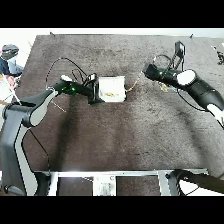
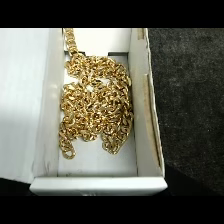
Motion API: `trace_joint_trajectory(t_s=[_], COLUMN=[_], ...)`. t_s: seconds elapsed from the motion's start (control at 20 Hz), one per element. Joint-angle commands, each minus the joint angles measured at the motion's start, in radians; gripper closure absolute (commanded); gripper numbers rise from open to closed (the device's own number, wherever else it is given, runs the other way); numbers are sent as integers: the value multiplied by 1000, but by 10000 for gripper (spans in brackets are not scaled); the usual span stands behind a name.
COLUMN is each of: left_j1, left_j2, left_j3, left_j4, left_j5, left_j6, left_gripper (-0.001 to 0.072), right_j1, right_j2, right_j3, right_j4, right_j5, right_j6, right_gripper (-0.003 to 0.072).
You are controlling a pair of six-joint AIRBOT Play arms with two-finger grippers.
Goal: Fold the box and place the chain.
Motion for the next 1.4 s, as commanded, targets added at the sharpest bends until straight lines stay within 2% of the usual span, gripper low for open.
trace_joint_trajectory(t_s=[0.0,0.2,0.6,0.75,0.8,0.85,0.9,1.05,1.2,1.25,1.35], left_j1=[0,0,0,0,0,0,0,0,0,0,0], left_j2=[0,0,0,0,0,0,0,0,0,0,0], left_j3=[0,0,0,0,0,0,0,0,0,0,0], left_j4=[1,1,1,1,1,1,1,1,1,0,0], left_j5=[0,0,0,0,0,0,0,0,0,0,0], left_j6=[0,0,0,0,0,0,0,0,0,0,0], left_gripper=[300,300,300,300,300,300,300,300,300,300,300], right_j1=[115,217,294,276,257,230,200,70,-99,-156,-234], right_j2=[103,85,-91,-143,-143,-138,-127,-83,-30,-33,-69], right_j3=[49,117,116,115,114,114,114,92,-22,-60,-111], right_j4=[4,-9,-13,-77,-89,-113,-137,-203,-208,-208,-207], right_j5=[30,29,82,85,93,108,129,233,227,219,170], right_j6=[-7,-7,-3,-2,-3,-3,-3,-3,15,43,58], right_gripper=[676,676,676,660,460,321,347,348,347,325,328])
